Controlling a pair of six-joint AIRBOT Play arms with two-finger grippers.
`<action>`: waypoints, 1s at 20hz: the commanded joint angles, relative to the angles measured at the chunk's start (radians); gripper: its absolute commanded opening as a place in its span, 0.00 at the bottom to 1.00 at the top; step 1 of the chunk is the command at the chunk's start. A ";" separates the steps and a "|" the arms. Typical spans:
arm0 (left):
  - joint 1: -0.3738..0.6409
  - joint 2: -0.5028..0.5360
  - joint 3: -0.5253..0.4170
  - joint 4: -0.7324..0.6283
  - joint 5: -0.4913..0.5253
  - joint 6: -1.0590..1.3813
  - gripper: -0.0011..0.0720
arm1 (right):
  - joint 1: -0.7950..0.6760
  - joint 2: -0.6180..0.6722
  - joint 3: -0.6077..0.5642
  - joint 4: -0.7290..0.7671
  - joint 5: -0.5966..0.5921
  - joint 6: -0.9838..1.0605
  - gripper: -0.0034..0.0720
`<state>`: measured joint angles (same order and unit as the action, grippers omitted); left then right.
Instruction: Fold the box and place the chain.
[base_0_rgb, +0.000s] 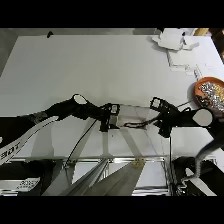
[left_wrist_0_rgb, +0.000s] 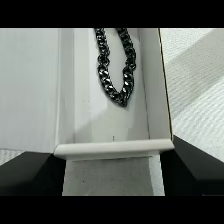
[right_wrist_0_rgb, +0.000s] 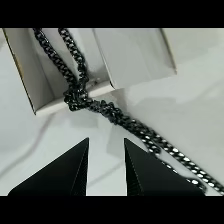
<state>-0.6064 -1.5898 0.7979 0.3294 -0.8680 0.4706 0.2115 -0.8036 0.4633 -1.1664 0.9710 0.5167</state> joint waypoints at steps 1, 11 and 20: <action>0.000 0.000 0.000 0.000 0.000 0.000 0.39 | -0.012 -0.061 -0.056 0.067 -0.076 -0.031 0.34; 0.000 0.000 0.000 0.000 0.000 0.000 0.39 | -0.012 -0.170 -0.056 0.077 -0.179 -0.020 0.34; 0.000 0.000 0.000 0.000 0.000 0.000 0.39 | -0.012 -0.165 -0.055 0.097 -0.150 -0.016 0.07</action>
<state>-0.6064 -1.5898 0.7979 0.3298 -0.8680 0.4702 0.2001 -0.9878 0.4084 -1.0691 0.7895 0.4976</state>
